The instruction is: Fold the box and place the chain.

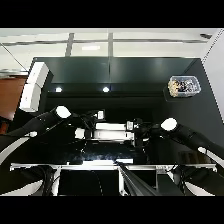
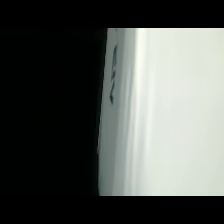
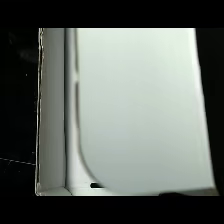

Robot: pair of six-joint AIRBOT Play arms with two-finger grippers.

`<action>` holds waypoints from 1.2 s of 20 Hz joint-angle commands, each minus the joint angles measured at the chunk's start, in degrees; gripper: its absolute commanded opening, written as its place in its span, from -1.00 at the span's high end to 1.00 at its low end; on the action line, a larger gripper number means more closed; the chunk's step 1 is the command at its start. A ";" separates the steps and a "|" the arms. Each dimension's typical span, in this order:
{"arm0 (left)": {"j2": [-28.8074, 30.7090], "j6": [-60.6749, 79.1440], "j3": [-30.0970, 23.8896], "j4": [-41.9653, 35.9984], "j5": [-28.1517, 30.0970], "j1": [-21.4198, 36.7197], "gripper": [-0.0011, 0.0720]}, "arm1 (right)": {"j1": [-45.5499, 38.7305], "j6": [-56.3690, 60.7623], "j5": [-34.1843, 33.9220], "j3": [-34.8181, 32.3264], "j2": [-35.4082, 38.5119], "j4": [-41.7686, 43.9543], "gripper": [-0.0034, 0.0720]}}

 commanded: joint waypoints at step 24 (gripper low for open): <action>-0.66 0.02 0.02 -0.22 -1.46 -0.09 0.88 | 2.16 3.13 -2.43 0.48 -0.72 -3.26 -0.99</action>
